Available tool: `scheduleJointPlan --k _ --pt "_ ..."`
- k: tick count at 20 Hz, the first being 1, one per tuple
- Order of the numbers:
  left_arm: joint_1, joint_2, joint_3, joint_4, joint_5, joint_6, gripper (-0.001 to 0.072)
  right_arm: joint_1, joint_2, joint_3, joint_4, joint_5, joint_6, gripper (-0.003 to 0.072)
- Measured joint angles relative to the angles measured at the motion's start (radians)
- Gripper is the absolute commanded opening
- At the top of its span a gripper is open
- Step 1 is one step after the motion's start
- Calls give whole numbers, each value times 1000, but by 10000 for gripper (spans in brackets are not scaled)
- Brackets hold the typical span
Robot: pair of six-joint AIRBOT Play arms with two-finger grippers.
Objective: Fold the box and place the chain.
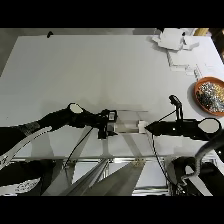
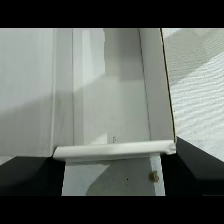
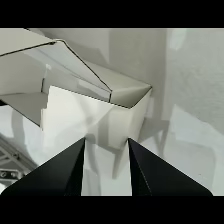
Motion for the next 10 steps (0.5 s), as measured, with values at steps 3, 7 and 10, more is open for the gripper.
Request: scheduleJointPlan --k 3,7,10 --pt "0 0 0 0 0 0 271 25 2 13 -5 -19 32 317" --pt "0 0 0 0 0 0 271 52 2 77 -96 -25 146 317" --pt "0 0 0 0 0 0 271 121 -16 114 -198 -28 257 410"
